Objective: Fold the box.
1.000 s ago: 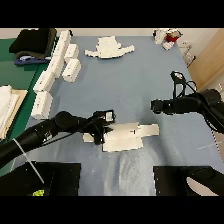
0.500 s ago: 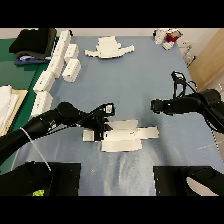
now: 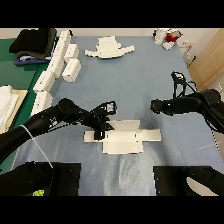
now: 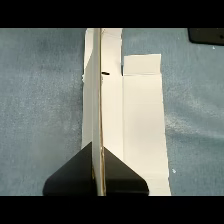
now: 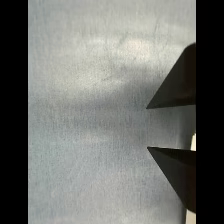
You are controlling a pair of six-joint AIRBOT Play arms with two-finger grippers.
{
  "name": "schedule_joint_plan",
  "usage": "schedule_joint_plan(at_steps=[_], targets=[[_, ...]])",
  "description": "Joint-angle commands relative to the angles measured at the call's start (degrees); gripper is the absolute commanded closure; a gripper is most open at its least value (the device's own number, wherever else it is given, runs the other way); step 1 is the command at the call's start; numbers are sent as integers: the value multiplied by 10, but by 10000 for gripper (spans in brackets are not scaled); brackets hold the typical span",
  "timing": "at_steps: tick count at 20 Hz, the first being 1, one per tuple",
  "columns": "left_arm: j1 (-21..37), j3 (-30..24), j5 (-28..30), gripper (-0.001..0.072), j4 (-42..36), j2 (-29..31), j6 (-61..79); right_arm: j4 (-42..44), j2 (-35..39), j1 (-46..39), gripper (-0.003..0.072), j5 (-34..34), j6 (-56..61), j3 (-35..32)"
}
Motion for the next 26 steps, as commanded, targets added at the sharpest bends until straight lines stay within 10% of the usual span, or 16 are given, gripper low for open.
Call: schedule_joint_plan(at_steps=[1, 26], targets=[[0, 2, -4, 699, 2, -2, -2, 6, 0, 0, 318, 0, 0, 0], [0, 24, -37, 698, 17, -49, -35, 7, 0, 0, 318, 0, 0, 0]])
